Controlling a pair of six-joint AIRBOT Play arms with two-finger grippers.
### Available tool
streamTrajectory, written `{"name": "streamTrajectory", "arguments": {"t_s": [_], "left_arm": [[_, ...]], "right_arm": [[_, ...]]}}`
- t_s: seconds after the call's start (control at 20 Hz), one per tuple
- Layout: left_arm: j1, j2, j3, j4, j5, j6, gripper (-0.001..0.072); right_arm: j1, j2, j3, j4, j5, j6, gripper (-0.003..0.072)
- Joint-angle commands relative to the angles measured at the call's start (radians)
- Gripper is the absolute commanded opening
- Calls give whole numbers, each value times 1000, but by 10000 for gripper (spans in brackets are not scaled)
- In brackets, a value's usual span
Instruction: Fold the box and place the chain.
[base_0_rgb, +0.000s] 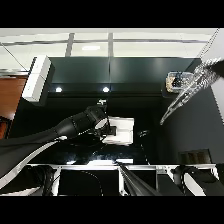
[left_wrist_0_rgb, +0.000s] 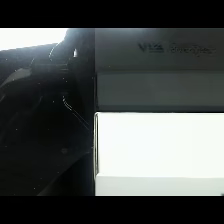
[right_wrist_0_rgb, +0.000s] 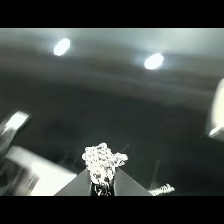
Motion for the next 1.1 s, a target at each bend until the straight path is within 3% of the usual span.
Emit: {"name": "streamTrajectory", "arguments": {"t_s": [0.0, 0.3, 0.6, 1.05], "left_arm": [[0, 0, 0, 0, 1, 0, 27], [0, 0, 0, 0, 1, 0, 27], [0, 0, 0, 0, 2, 0, 27], [0, 0, 0, 0, 1, 0, 27]], "right_arm": [[98, 35, -4, 83, 191, 10, 5], [209, 35, -4, 130, 215, 41, 4], [284, 31, -29, 221, 63, 57, 4], [367, 10, -212, 250, -161, 59, 4]]}}
